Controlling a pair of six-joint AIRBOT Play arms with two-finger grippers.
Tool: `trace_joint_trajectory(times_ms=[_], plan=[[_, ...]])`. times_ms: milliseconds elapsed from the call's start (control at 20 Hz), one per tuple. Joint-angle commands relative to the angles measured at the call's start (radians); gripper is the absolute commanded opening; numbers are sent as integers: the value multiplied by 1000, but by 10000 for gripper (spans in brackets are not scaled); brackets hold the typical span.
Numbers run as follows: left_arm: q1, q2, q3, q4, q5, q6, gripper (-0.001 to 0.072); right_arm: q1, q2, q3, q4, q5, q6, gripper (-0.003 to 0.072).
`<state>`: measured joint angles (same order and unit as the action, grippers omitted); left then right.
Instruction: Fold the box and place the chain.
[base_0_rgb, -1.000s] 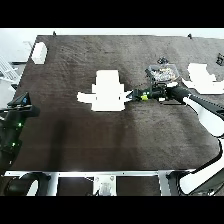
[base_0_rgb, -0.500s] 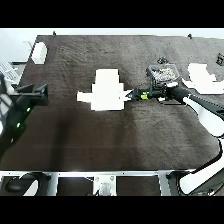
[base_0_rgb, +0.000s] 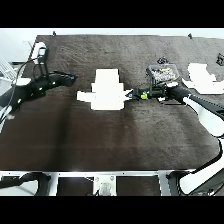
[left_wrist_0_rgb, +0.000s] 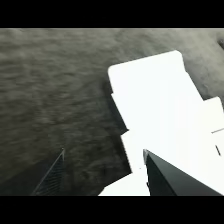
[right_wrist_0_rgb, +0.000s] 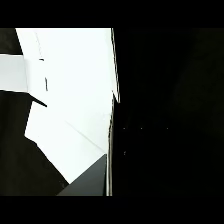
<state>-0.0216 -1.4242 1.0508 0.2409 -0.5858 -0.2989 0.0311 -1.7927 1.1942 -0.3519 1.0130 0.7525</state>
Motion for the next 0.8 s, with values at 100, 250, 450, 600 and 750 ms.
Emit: trace_joint_trajectory(times_ms=[100,250,450,600,750], plan=[[0,-315,391,311,-344,-342,555,1,0,1,0,0,-13,9],[0,-449,601,336,-489,-436,555,1,0,1,0,0,-14,9],[0,-594,802,338,-658,-526,555,1,0,1,0,0,-24,8],[0,-653,866,321,-693,-551,555,1,0,1,0,0,-24,8],[-8,-663,867,302,-690,-547,555,1,0,1,0,0,-24,9]])
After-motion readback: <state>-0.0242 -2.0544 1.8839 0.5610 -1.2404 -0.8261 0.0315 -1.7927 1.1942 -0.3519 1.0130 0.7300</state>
